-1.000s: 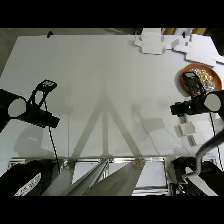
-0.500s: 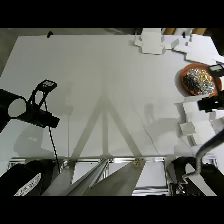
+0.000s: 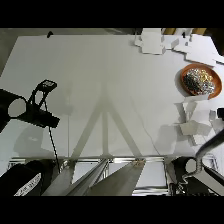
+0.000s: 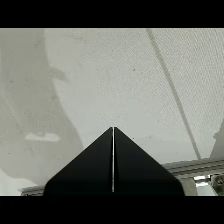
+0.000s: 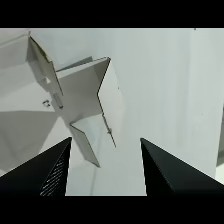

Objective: Fold the box and place the chain.

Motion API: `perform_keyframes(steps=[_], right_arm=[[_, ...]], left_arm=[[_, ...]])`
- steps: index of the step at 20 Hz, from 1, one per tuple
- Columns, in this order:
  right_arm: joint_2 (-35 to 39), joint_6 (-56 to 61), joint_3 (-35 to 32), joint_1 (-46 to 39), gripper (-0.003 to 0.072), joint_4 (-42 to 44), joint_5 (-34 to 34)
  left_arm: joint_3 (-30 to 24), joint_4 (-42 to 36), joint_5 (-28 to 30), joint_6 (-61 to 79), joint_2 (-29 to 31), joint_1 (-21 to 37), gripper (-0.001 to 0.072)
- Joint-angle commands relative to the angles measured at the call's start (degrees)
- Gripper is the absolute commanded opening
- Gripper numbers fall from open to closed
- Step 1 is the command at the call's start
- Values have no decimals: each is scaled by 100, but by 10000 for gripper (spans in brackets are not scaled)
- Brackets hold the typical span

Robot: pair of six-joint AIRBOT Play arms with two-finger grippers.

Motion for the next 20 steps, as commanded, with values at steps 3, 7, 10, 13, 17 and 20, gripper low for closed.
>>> perform_keyframes(steps=[3,7,10,13,17,20], right_arm=[[-619,-79,7,-232,480,-229,-540],[-962,9,7,-243,431,-568,-411],[-966,192,7,-243,245,-721,-481],[-964,212,7,-160,15,-673,-24],[-603,72,7,348,15,26,643],[136,-271,4,935,14,1394,761]], left_arm=[[-2,2,2,2,4,0,8],[-2,2,2,2,4,0,8],[-2,0,2,2,4,0,8],[-2,2,2,2,4,0,8],[-2,2,2,2,4,0,8],[-2,2,2,2,4,0,8]])
